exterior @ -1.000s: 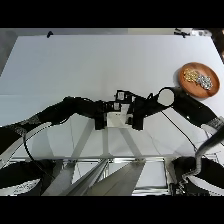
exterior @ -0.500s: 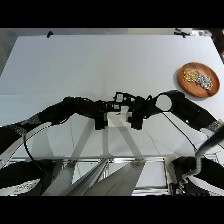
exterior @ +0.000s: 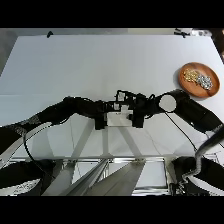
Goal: Fold the box and place the chain.
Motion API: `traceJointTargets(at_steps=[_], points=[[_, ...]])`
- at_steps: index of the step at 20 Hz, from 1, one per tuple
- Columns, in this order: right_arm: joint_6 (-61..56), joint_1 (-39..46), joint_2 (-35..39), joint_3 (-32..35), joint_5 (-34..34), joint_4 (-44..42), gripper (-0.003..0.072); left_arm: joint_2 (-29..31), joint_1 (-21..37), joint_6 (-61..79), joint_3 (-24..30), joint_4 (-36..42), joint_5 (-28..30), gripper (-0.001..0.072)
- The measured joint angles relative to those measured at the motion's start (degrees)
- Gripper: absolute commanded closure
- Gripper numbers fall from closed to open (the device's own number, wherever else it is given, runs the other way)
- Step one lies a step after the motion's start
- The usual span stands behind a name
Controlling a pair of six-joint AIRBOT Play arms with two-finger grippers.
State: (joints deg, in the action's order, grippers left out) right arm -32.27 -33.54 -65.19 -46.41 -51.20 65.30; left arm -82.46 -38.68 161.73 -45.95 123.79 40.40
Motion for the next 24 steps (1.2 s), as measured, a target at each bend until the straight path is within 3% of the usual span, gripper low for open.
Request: traceJointTargets(at_steps=[6, 19, 24], points=[[5.8, -0.8, 0.1, 0.0, -4.0, -3.5, 0.0245, 0.0, 0.0, -0.1, 0.0, 0.0, 0.0, 0.0314], [7.1, -5.1, -0.7, 0.0, 0.9, 4.9, 0.0248, 0.0, 0.0, -0.2, 0.0, 0.0, 0.0, 0.0314], [6.1, -5.5, -0.8, 0.1, 1.5, 5.5, 0.029, 0.0, 0.0, -0.2, 0.0, 0.0, 0.0, 0.0314]])
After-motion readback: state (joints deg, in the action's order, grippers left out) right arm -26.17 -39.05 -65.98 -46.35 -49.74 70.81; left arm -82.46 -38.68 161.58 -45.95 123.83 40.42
